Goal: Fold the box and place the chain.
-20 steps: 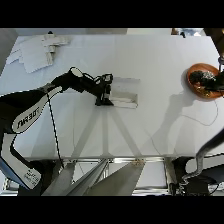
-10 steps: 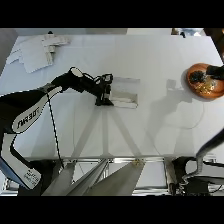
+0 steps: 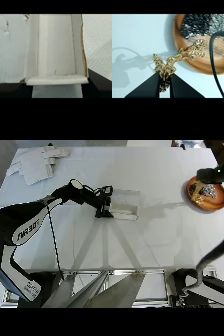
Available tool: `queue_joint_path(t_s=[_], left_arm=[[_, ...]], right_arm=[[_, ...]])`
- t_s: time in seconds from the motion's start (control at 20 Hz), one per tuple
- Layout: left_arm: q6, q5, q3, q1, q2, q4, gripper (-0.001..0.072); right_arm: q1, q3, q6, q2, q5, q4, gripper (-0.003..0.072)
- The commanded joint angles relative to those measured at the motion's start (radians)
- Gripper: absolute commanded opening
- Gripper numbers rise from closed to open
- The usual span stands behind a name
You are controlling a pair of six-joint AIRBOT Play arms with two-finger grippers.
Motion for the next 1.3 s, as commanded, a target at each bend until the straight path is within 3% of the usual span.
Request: queue_joint_path(t_s=[0.0,0.5,0.95,1.25], left_arm=[[0.0,0.0,0.0,0.0,0.0,0.0,0.0393],[0.0,0.0,0.0,0.0,0.0,0.0,0.0393],[0.0,0.0,0.0,0.0,0.0,0.0,0.0393],[0.0,0.0,0.0,0.0,0.0,0.0,0.0393]], right_arm=[[0.129,0.001,0.0,0.048,0.091,-0.004,0.0009],[0.496,-0.002,0.015,0.071,0.123,-0.004,0.0008],[0.662,-0.013,0.058,0.021,0.064,0.002,0.0008],[0.692,-0.017,0.061,-0.113,0.026,0.036,0.0008]])
